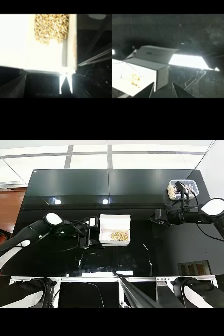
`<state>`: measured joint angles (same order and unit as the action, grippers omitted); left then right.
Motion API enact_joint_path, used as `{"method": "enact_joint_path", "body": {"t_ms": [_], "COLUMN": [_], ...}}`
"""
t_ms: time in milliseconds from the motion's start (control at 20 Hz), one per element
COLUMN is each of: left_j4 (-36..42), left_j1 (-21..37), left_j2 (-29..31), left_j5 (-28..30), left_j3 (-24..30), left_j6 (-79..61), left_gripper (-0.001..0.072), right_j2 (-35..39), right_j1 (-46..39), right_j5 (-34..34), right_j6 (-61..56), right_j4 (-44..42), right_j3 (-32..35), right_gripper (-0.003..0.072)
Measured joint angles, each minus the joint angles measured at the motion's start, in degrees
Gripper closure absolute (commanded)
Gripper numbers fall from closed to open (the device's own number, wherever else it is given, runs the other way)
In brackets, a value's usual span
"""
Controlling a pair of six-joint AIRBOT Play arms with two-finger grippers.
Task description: Fold the box and place the chain.
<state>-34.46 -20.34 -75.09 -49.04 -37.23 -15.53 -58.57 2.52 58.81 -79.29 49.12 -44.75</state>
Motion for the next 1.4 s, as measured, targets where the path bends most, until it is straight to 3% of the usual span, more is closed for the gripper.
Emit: {"method": "enact_joint_path", "body": {"t_ms": [500,550,650,700,800,850,1100,1400], "left_j4": [1.3,1.5,1.6,1.6,1.6,1.6,1.7,1.9], "left_j1": [-1.6,-1.7,-2.2,-2.6,-3.0,-3.2,-3.6,-3.6], "left_j2": [-3.8,-4.1,-4.5,-4.6,-4.7,-4.8,-4.9,-4.9], "left_j5": [0.2,0.3,0.4,0.4,0.5,0.5,0.5,0.6], "left_j3": [-2.6,-2.9,-3.3,-3.4,-3.6,-3.6,-3.7,-3.7], "left_j6": [-0.6,-0.6,-0.7,-0.9,-1.3,-1.5,-1.8,-1.9], "left_gripper": [-0.0007,0.0027,0.0238,0.0245,0.0269,0.0301,0.0301,0.0299], "right_j2": [0.0,0.0,0.0,-0.1,-0.3,-0.6,-7.9,-14.9], "right_j1": [0.0,0.0,0.1,0.4,1.9,3.0,10.4,15.9], "right_j5": [0.0,-0.2,-0.7,-1.3,-3.9,-5.8,-16.8,-14.3], "right_j6": [0.0,0.0,0.0,0.0,0.0,0.0,1.3,23.6], "right_j4": [0.0,0.0,0.0,0.0,-0.1,-0.5,-8.1,-10.8], "right_j3": [0.0,0.0,0.0,0.0,0.0,0.0,-3.2,-7.8], "right_gripper": [0.0413,0.0413,0.0412,0.041,-0.0034,-0.0034,-0.0034,-0.0034]}}
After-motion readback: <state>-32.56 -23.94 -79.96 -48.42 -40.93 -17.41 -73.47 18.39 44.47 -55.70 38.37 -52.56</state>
